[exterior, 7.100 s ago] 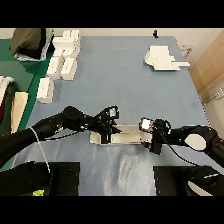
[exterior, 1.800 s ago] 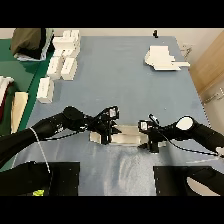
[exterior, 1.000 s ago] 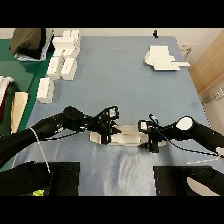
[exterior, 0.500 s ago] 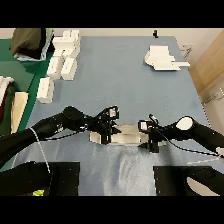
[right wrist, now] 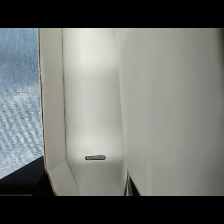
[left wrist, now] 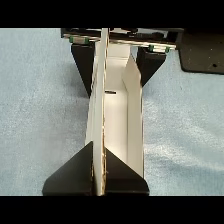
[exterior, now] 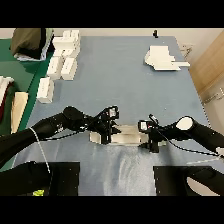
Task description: Fold the box.
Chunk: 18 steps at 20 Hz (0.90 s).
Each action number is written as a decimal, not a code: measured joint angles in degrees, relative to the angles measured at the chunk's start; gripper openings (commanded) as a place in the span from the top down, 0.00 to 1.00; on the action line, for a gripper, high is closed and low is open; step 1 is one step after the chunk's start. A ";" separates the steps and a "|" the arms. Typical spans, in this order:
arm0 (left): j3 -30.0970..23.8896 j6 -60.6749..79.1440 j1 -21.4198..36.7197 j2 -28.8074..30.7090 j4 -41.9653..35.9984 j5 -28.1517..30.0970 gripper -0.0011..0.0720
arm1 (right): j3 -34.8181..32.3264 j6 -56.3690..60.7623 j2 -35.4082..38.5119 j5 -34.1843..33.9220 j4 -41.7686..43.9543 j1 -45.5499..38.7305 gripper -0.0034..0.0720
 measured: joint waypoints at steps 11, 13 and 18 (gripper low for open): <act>-0.04 -0.66 0.46 0.28 1.03 -0.07 0.03 | 0.02 0.04 0.00 -0.31 0.07 -0.02 0.28; 0.07 -3.78 1.64 1.64 2.80 0.13 0.03 | 0.02 0.04 0.00 -0.17 0.07 -0.02 0.28; 0.00 -20.94 7.19 10.43 17.92 -3.54 0.03 | 0.02 0.04 0.00 -0.02 0.04 0.00 0.28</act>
